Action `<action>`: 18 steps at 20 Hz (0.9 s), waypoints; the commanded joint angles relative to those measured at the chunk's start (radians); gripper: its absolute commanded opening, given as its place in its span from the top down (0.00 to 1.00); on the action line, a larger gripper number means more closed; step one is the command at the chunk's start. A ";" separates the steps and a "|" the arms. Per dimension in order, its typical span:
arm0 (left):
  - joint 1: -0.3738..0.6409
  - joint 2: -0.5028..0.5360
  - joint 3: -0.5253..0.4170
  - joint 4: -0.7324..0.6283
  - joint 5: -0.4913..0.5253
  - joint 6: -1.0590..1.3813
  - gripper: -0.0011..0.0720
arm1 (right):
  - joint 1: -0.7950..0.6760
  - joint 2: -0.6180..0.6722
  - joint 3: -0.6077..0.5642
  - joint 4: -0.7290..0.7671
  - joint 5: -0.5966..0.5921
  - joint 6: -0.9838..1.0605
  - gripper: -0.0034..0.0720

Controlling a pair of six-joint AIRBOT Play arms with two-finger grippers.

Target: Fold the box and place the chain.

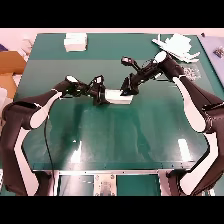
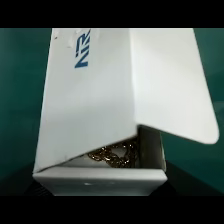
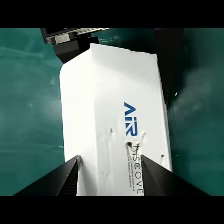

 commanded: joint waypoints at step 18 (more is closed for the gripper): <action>0.000 0.000 0.000 0.000 0.000 0.001 0.49 | 0.029 -0.007 0.036 -0.074 -0.065 0.012 0.38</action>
